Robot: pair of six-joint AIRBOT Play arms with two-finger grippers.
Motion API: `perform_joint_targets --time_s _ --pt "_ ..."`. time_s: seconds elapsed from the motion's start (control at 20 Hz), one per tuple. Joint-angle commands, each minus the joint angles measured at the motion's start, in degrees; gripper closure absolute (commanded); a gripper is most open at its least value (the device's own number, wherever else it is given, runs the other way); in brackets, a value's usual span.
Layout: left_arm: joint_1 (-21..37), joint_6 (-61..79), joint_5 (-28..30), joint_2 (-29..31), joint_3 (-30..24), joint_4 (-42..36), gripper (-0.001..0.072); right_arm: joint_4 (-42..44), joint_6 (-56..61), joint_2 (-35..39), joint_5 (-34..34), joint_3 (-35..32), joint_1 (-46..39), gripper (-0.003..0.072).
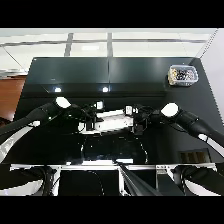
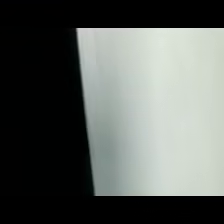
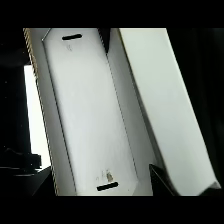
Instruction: Fold the box and place the chain.
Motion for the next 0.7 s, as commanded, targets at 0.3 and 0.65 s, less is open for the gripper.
perform_joint_targets --time_s 0.3,0.65 --pt "-0.1 0.5 -0.7 0.0 0.0 1.6 0.0684 1.6 -3.5 -0.7 0.8 0.0 -2.3 -0.0002" --pt "-0.1 0.5 -0.8 0.0 0.0 1.7 0.0683 -0.6 -0.8 2.1 0.4 0.0 -4.0 -0.0002"
